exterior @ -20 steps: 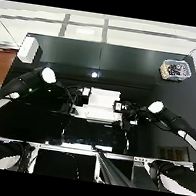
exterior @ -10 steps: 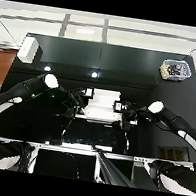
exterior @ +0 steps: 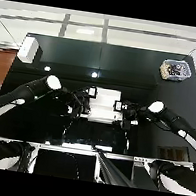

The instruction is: Fold the box and place the chain.

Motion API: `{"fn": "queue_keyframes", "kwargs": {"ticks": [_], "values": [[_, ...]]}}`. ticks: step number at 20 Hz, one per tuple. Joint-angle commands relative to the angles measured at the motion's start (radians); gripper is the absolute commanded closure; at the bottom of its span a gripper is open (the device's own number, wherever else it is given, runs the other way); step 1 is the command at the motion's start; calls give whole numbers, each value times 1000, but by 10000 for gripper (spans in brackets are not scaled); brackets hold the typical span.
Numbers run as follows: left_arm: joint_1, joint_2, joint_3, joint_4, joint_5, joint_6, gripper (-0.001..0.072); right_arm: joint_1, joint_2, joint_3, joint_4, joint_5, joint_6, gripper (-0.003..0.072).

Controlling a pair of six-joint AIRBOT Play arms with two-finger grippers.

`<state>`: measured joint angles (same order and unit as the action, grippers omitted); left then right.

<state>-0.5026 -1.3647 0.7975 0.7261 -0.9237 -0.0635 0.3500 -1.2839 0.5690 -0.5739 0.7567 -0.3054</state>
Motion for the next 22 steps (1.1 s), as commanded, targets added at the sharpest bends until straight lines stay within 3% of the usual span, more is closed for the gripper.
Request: {"fn": "queue_keyframes", "kwargs": {"ticks": [1, 5, 7, 8, 9, 10, 11, 13, 15, 16, 17, 18, 22], "values": [[-30, -29, 0, -51, 38, 8, 492, 1, -1, 0, -1, 1, -2, 486], [-18, -30, 0, -51, 31, 3, 492, 1, -1, 0, -1, 2, -2, 486], [-14, -30, 0, -50, 26, 4, 563, 1, -1, 0, -1, 2, -2, 486], [-15, -30, 0, -50, 26, 5, 563, 1, -1, 0, -1, 2, -2, 486], [-15, -30, 0, -50, 27, 5, 528, 1, -1, 0, -1, 2, -2, 486], [-15, -30, 0, -51, 27, 5, 377, 1, -1, 0, -1, 2, -2, 486], [-15, -30, 0, -50, 27, 5, 301, 1, -1, 0, -1, 2, -2, 486], [-15, -30, 1, -27, 27, 5, 503, 1, -1, 0, -1, 2, -2, 486], [-15, -30, 0, -28, 26, -1, 202, 1, -1, 0, -1, 2, -2, 486], [-14, -29, 1, -16, 25, -23, 287, 1, -1, 0, -1, 2, -2, 486], [-14, -23, 6, 29, 24, -51, 533, 1, -1, 0, -1, 2, -2, 486], [-14, -16, 15, 87, 5, -94, 659, 1, -1, 0, -1, 2, -2, 486], [0, 86, 45, 434, -28, -602, 681, 1, -1, 0, -1, 2, -2, 486]]}}
